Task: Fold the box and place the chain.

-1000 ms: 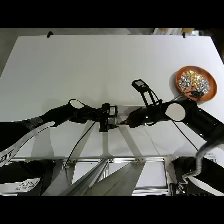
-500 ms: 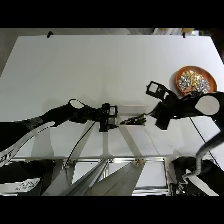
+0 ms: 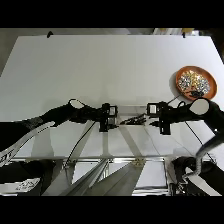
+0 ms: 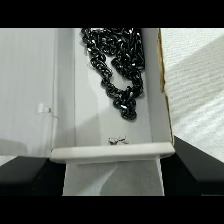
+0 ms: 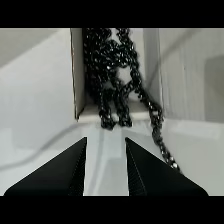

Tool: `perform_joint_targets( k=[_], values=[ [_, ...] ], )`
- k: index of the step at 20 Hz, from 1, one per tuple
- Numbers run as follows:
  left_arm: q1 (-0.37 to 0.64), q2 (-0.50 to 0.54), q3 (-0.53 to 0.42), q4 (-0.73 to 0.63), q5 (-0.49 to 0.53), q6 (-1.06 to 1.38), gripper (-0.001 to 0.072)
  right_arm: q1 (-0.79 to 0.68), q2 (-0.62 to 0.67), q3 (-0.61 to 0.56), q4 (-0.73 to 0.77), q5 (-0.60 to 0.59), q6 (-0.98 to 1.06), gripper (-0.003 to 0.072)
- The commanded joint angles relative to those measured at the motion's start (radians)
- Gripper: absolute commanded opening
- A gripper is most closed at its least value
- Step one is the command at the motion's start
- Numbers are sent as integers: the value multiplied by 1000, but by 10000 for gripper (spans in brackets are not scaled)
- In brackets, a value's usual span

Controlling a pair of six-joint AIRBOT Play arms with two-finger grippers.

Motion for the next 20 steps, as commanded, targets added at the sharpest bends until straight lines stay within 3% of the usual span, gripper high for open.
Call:
perform_joint_targets(
  k=[1,4,8,14,16,20],
  values=[
    [0,0,0,0,0,0,68,-4,-64,-21,84,-58,-100,267],
    [0,0,0,0,0,0,68,-4,-80,-21,84,-61,-100,215],
    [0,0,0,0,0,0,68,-4,-76,-21,44,-50,-87,25],
    [0,0,0,0,0,0,68,-5,62,-20,-96,-30,82,20],
    [0,0,0,0,0,0,68,-4,148,-20,13,-31,108,20],
    [0,0,0,0,0,0,68,5,229,-20,428,-74,23,20]
  ],
)
